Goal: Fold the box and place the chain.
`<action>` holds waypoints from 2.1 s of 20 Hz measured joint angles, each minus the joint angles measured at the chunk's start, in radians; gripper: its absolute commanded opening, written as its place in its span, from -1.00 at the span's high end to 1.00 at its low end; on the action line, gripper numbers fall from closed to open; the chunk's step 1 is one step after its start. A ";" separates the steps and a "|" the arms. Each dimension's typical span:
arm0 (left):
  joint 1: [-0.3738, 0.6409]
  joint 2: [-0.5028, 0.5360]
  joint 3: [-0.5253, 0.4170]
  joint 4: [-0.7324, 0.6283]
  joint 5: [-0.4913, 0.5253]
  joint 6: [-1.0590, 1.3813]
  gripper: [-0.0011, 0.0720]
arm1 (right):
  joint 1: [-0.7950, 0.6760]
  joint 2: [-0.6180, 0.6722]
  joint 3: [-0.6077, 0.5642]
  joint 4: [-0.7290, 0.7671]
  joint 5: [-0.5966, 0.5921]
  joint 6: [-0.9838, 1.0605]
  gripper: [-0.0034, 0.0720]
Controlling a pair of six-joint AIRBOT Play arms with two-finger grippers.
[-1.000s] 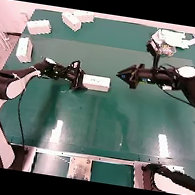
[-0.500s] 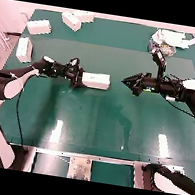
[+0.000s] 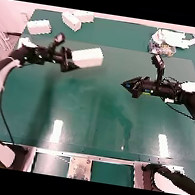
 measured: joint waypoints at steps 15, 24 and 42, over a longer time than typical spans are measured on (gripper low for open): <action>0.170 0.185 -0.276 0.017 0.904 -0.443 0.93 | 0.000 0.000 -0.026 0.003 0.007 0.019 0.39; 0.172 0.121 -0.336 0.011 0.927 -0.518 0.09 | 0.000 0.000 -0.026 0.037 0.008 0.022 0.19; 0.173 0.381 -0.335 0.203 0.763 -0.587 -0.23 | 0.016 0.048 -0.026 0.064 0.008 0.023 0.33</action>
